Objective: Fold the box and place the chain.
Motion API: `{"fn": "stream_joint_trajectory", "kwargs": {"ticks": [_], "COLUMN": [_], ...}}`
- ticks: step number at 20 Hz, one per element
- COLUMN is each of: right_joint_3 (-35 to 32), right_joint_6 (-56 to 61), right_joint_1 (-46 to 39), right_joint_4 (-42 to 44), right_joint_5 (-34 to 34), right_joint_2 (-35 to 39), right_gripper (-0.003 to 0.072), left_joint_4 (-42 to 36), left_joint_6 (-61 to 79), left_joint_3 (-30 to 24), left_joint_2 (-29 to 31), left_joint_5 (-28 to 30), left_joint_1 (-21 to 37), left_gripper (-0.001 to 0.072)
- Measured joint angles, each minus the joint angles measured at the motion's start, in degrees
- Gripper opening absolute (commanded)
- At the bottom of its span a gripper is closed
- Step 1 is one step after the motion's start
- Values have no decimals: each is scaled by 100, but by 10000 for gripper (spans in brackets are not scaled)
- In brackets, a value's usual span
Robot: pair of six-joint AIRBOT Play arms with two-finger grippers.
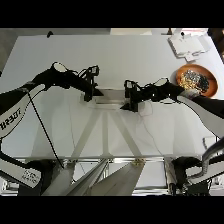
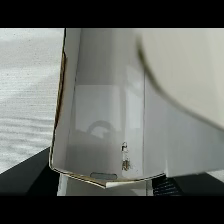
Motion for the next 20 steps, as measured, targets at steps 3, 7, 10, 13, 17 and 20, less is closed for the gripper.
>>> {"fn": "stream_joint_trajectory", "kwargs": {"ticks": [3,7,10,13,17,20], "right_joint_3": [0,0,0,0,0,0], "right_joint_6": [0,-20,-13,-4,0,0], "right_joint_1": [0,0,0,0,0,0], "right_joint_4": [0,-15,-9,-7,-2,0], "right_joint_5": [2,26,20,13,7,2], "right_joint_2": [0,0,0,0,0,0], "right_gripper": [458,458,458,458,458,458], "left_joint_4": [4,20,46,136,501,859], "left_joint_6": [-31,-39,-68,-208,-603,-1187], "left_joint_3": [0,-2,-2,-2,-2,-2], "left_joint_2": [0,13,101,284,656,922], "left_joint_5": [44,111,109,-9,-422,-774], "left_joint_1": [0,9,35,240,750,1005], "left_gripper": [194,649,648,645,611,204]}}
